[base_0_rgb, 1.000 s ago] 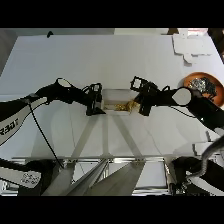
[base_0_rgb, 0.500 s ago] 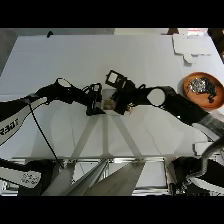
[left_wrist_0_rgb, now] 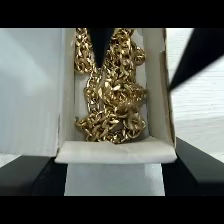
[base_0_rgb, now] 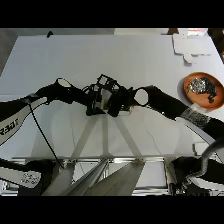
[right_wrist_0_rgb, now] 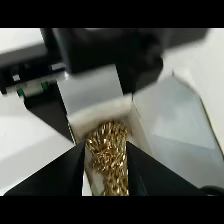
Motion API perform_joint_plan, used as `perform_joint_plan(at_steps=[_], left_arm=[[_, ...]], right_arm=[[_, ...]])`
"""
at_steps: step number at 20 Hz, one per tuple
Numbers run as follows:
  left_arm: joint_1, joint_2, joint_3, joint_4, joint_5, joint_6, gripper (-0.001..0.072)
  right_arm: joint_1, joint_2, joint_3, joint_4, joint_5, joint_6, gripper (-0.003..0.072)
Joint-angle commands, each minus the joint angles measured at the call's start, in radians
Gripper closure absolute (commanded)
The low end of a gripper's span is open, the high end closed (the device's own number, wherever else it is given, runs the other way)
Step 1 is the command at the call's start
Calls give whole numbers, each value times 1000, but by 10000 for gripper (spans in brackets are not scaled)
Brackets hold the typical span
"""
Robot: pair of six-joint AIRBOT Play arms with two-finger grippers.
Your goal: Fold the box and place the chain.
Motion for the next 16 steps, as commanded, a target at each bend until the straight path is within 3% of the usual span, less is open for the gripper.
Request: perform_joint_plan(at_steps=[1, 5, 7, 9, 12, 16], left_arm=[[0, 1, 0, 0, 0, 0, 502], [0, 1, 0, 0, 0, 0, 502], [0, 1, 0, 0, 0, 0, 502], [0, 1, 0, 0, 0, 0, 502], [0, 1, 0, 0, 0, 0, 502], [0, 1, 0, 0, 0, 0, 502]], right_arm=[[-6, 45, 3, -58, 97, 45, 400], [-71, 178, -41, -75, 150, 42, 388], [-143, 269, -151, -76, 114, 3, 224], [-235, 332, -238, -71, 133, -44, 224], [-385, 335, -263, -6, 235, -158, 224], [-504, 268, -263, 106, 256, -500, 221]])
